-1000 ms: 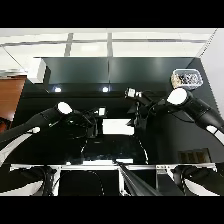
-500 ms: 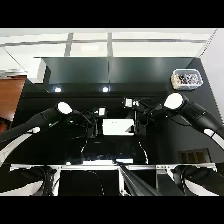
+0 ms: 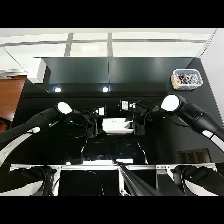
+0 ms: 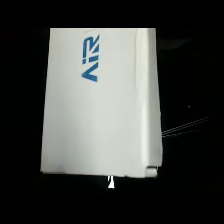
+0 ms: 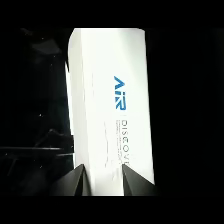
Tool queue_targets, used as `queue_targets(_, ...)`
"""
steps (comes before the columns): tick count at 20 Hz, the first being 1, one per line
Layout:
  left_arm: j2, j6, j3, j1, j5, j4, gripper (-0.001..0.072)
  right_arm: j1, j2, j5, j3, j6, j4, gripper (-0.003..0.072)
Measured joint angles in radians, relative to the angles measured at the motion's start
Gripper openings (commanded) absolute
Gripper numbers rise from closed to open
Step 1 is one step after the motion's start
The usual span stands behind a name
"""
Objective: Fold the box and place the chain.
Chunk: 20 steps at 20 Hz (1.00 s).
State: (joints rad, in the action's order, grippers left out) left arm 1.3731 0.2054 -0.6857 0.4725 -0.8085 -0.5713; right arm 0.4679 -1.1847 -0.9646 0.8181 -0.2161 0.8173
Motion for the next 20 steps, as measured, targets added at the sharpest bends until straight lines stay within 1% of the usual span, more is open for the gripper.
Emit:
queue_targets(1, 0.0, 0.002, 0.0, 0.0, 0.0, 0.0, 0.035, 0.001, 0.002, 0.016, 0.005, -0.011, 0.001, 0.024)
queue_targets(8, 0.0, 0.005, 0.0, 0.0, -0.002, 0.0, 0.035, 0.002, 0.005, 0.007, 0.013, -0.059, 0.022, 0.0241)
queue_targets(17, 0.0, 0.004, 0.0, 0.0, -0.005, 0.0, 0.035, 0.011, 0.002, 0.008, -0.014, -0.068, 0.025, 0.0243)
queue_targets(18, 0.0, 0.004, 0.0, 0.0, -0.005, 0.0, 0.035, 0.011, 0.002, 0.006, -0.014, -0.068, 0.025, 0.0314)
queue_targets(19, 0.0, 0.004, 0.0, 0.0, -0.005, -0.001, 0.035, 0.011, 0.001, 0.001, -0.015, -0.069, 0.026, 0.0356)
queue_targets(20, 0.0, 0.005, 0.0, 0.0, -0.007, -0.001, 0.035, 0.011, 0.001, -0.01, -0.016, -0.069, 0.035, 0.0352)
